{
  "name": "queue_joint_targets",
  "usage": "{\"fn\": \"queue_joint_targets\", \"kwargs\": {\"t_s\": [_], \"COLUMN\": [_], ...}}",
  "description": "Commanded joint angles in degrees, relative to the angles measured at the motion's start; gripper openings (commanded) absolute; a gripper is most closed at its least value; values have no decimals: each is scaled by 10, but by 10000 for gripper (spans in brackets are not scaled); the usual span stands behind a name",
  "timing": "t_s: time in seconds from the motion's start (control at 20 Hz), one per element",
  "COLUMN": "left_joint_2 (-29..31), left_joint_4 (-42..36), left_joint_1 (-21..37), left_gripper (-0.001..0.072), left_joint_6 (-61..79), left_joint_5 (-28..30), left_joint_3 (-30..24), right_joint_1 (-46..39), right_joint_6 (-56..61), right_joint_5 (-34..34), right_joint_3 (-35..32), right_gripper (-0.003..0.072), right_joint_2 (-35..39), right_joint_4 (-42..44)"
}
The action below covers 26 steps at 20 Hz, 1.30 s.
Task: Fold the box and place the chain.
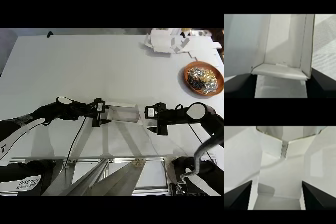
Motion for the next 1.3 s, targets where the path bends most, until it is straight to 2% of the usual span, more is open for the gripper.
{"fn": "queue_joint_targets", "kwargs": {"t_s": [0.0,0.2,0.6,0.7,0.8,0.9,1.1,1.25], "left_joint_2": [0,0,0,14,52,92,106,106], "left_joint_4": [-1,-1,-2,9,62,153,292,314], "left_joint_1": [0,0,0,0,0,0,0,0], "left_gripper": [69,69,67,5,5,5,5,12], "left_joint_6": [-1,-1,-1,-51,-108,-214,-417,-454], "left_joint_5": [1,0,-18,-1,40,56,-12,-17], "left_joint_3": [0,0,0,0,0,0,0,0], "right_joint_1": [0,0,0,0,0,0,0,0], "right_joint_6": [35,79,84,83,83,78,76,76], "right_joint_5": [16,16,5,-17,-45,-66,-67,-67], "right_joint_3": [0,1,1,1,1,1,1,1], "right_gripper": [649,649,649,649,650,651,651,651], "right_joint_2": [4,20,140,163,172,172,172,172], "right_joint_4": [-35,-40,-35,-19,18,61,108,116]}}
